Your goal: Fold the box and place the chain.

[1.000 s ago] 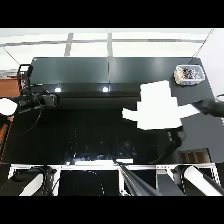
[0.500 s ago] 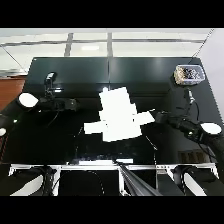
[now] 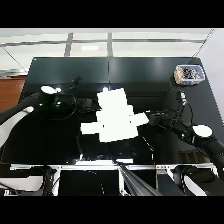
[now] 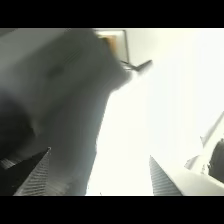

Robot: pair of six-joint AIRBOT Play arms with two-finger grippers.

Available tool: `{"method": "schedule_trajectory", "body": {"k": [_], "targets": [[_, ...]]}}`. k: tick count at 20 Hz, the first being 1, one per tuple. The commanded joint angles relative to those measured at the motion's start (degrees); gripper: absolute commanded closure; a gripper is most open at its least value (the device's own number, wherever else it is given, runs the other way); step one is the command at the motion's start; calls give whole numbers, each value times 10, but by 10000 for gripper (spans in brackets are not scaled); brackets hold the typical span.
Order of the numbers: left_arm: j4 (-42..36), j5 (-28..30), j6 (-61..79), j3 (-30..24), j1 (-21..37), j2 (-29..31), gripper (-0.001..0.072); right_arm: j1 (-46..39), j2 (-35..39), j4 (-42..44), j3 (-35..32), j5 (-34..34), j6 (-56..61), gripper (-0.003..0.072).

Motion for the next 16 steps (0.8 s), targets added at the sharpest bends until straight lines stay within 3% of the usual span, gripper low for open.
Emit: {"method": "schedule_trajectory", "body": {"k": [1, 4, 6, 8, 10, 11, 12, 14, 16], "targets": [[-47, -90, 58, 69, -22, -85, 2, 6, 0, 1, 0, -3, 2, 677], [-3, -236, 106, 132, -32, -136, 52, 6, 0, 1, 0, -3, 1, 677], [61, -281, 107, 160, -39, -153, 209, 6, 0, 1, 0, -3, 1, 677], [92, -283, 124, 172, -48, -154, 310, 6, 0, 1, 0, -3, 1, 677], [112, -274, 126, 185, -60, -154, 329, 6, 0, 1, 0, -3, 2, 677], [113, -268, 131, 191, -64, -154, 429, 6, 0, 1, 0, -3, 1, 677], [114, -260, 139, 195, -65, -154, 447, 6, 0, 1, 0, -3, 1, 677], [109, -247, 141, 198, -65, -154, 658, 6, 0, 1, 0, -3, 6, 676], [105, -244, 141, 198, -64, -154, 683, 6, 0, 1, 0, -2, 8, 676]]}}
